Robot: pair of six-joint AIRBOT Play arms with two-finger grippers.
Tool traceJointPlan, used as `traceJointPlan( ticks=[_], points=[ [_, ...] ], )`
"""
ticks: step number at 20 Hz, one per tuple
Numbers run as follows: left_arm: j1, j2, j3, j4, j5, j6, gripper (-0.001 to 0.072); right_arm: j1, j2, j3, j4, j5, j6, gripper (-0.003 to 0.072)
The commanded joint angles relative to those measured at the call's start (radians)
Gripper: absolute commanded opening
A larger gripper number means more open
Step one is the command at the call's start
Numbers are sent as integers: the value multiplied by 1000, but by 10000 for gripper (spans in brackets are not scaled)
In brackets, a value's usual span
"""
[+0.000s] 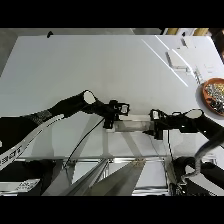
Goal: Fold the box and place the chain.
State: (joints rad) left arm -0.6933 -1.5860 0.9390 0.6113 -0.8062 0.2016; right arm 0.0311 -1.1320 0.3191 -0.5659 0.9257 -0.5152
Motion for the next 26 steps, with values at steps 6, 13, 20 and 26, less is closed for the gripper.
traceJointPlan(
  ticks=[6,13,20,26],
  points=[
    [0,0,0,0,1,0,11,0,-16,0,-5,-9,-18,430],
    [0,0,0,0,1,0,11,0,-16,0,-5,-19,-17,405],
    [0,0,0,0,1,0,11,0,-16,0,-5,-24,-17,413],
    [0,0,0,0,2,0,11,0,-16,0,-5,-24,-17,413]
  ],
)
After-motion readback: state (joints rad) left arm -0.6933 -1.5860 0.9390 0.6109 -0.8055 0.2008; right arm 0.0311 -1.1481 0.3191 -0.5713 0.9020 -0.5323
